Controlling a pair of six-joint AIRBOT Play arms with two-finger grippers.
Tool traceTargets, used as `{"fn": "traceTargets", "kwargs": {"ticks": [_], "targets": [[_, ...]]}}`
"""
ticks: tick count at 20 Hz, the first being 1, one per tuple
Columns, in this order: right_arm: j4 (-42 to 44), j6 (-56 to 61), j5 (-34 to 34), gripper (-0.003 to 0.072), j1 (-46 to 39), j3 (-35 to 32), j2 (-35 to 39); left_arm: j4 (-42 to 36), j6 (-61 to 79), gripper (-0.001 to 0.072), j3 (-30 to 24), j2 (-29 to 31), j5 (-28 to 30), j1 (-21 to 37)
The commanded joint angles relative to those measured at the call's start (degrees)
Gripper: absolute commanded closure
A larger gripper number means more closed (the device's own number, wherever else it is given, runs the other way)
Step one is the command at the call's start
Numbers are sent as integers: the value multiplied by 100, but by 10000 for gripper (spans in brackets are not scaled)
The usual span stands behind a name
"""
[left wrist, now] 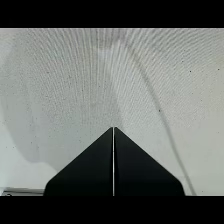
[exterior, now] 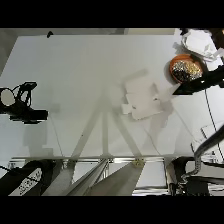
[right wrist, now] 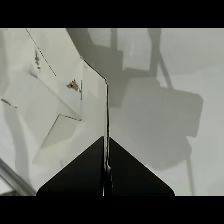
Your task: Fold the box and place the chain.
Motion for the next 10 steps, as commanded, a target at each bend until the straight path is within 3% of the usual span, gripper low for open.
{"fn": "traceTargets", "kwargs": {"ticks": [1,5,10], "targets": [[546,-446,-826,668,597,-1377,960,2,2,699,-2,0,0,0],[566,-461,-1836,668,1082,-2664,1836,2,0,699,-2,0,0,-2],[205,175,-2643,668,1462,-3158,2841,2,2,699,-2,0,2,-2]]}}
